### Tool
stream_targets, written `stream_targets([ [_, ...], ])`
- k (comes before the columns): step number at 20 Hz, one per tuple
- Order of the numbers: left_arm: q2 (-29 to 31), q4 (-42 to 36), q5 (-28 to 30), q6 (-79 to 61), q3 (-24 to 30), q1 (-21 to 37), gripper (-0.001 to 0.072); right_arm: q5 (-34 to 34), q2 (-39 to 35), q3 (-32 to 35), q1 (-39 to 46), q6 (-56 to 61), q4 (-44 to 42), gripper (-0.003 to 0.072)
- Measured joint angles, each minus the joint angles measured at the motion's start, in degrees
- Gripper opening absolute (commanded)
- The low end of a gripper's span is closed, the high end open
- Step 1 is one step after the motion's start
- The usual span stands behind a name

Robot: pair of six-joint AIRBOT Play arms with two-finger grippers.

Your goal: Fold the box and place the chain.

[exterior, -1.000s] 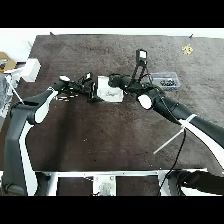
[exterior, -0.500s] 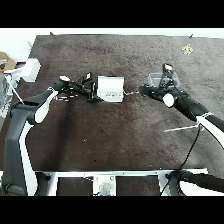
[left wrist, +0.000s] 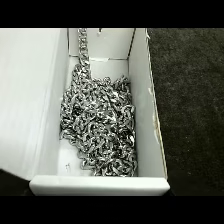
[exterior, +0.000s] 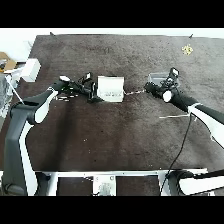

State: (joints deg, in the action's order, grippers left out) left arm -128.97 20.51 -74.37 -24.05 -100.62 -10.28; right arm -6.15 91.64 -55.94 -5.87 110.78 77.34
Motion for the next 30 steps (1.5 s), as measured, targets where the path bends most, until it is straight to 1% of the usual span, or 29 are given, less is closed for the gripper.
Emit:
stream_targets([
  [1, 0.0, 0.0, 0.0, 0.0, 0.0, 0.0, 0.0401, 0.09, 1.25, -0.92, -0.17, -0.02, -0.31, 0.0],
  [4, 0.0, 0.0, 0.0, 0.0, 0.0, 0.0, 0.0401, 0.2, 3.54, -2.6, -0.35, 0.17, -1.09, 0.0004],
  [7, 0.0, 0.0, 0.0, 0.0, 0.0, 0.0, 0.0401, -1.09, 1.95, -3.21, -1.49, -0.26, -1.29, 0.0004],
  [12, 0.0, 0.0, 0.0, 0.0, 0.0, 0.0, 0.0401, -3.82, -8.85, -3.54, -8.26, -2.86, -0.42, 0.0004],
  [15, 0.0, 0.0, 0.0, 0.02, 0.0, 0.0, 0.0401, -4.09, -15.02, -3.58, -13.46, -3.91, 0.04, 0.0004],
  [18, 0.0, 0.0, 0.0, 0.0, 0.0, 0.0, 0.0401, -3.23, -18.03, -3.58, -18.05, -4.33, 0.46, 0.0004],
  [21, 0.0, 0.0, 0.0, 0.02, 0.0, 0.0, 0.0401, -2.01, -19.15, -3.58, -21.51, -4.33, 0.52, 0.0004],
  [24, 0.0, 0.0, 0.0, 0.0, 0.0, 0.0, 0.0401, -0.37, -18.51, -3.58, -24.02, -4.31, 0.52, 0.0004],
  [30, 0.0, 0.0, 0.0, 0.02, 0.0, 0.0, 0.0401, 3.8, -17.14, -4.85, -26.14, -4.13, -0.96, 0.0004],
])
